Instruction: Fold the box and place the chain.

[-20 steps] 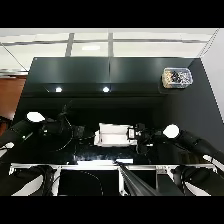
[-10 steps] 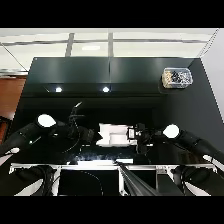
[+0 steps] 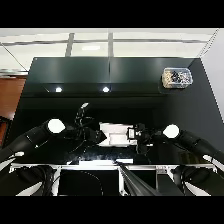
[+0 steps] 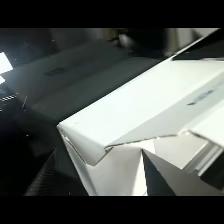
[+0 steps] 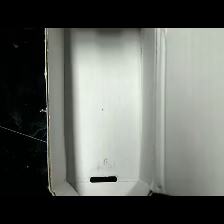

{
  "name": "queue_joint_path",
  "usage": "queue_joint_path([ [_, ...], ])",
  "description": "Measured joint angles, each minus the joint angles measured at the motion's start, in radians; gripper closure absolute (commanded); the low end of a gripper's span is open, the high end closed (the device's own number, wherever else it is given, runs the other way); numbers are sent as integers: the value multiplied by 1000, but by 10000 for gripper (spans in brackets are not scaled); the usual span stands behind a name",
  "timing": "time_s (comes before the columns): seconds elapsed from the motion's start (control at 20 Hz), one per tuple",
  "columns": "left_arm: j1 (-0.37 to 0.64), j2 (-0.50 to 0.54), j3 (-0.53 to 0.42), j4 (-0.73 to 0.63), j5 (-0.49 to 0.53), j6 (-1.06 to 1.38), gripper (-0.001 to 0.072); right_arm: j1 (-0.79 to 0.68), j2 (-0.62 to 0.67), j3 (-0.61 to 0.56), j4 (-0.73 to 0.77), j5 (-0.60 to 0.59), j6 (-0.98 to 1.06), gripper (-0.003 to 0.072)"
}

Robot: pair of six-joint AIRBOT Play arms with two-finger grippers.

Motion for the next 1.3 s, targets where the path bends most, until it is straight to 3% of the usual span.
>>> queue_joint_path([
  [0.4,-177,-37,134,403,-28,-524,120,0,0,0,0,-1,0,257],
  [0.5,-221,-68,187,484,-68,-648,218,0,0,0,0,-1,0,257],
  [0.6,-257,-101,237,558,-113,-743,236,0,0,0,-1,-2,0,257],
  [0.7,-283,-130,278,627,-164,-828,367,0,0,0,-1,-3,0,257],
  [0.8,-300,-147,308,676,-211,-891,446,0,0,0,-1,-3,0,257],
  [0.9,-310,-157,330,707,-246,-936,480,0,0,0,0,-3,0,257],
  [1.3,-335,-185,356,754,-304,-1065,483,0,0,0,0,-3,0,257],
])
